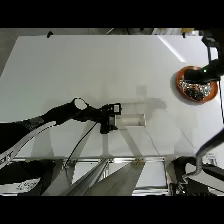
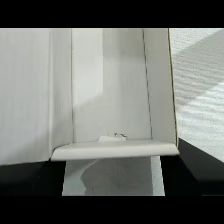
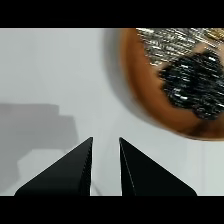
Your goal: Fold the box and place the chain.
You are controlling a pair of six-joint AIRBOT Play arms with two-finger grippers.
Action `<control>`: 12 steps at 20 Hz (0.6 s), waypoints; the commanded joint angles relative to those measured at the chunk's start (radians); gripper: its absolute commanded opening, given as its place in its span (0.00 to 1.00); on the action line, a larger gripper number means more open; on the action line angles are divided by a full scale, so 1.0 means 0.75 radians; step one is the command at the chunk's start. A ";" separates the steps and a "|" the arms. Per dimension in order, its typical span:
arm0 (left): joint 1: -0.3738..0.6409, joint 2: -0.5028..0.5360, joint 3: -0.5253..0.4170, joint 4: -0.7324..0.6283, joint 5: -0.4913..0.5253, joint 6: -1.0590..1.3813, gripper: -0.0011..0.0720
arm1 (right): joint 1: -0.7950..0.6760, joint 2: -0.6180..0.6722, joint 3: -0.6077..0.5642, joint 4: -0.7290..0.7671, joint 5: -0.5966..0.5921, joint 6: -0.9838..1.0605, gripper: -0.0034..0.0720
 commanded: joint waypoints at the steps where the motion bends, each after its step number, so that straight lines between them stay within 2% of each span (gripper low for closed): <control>1: 0.000 0.001 -0.001 0.000 0.001 0.000 0.36 | -0.231 -0.175 0.021 -0.009 -0.016 -0.096 0.28; 6: 0.000 0.001 -0.001 0.000 0.001 0.000 0.36 | -0.325 -0.264 0.021 -0.009 -0.124 -0.129 0.28; 9: 0.000 0.001 -0.001 0.000 0.001 0.001 0.36 | -0.323 -0.304 0.021 -0.004 -0.163 -0.128 0.35; 12: 0.000 0.001 -0.001 0.000 0.001 0.001 0.36 | -0.323 -0.359 0.021 -0.004 -0.168 -0.124 0.35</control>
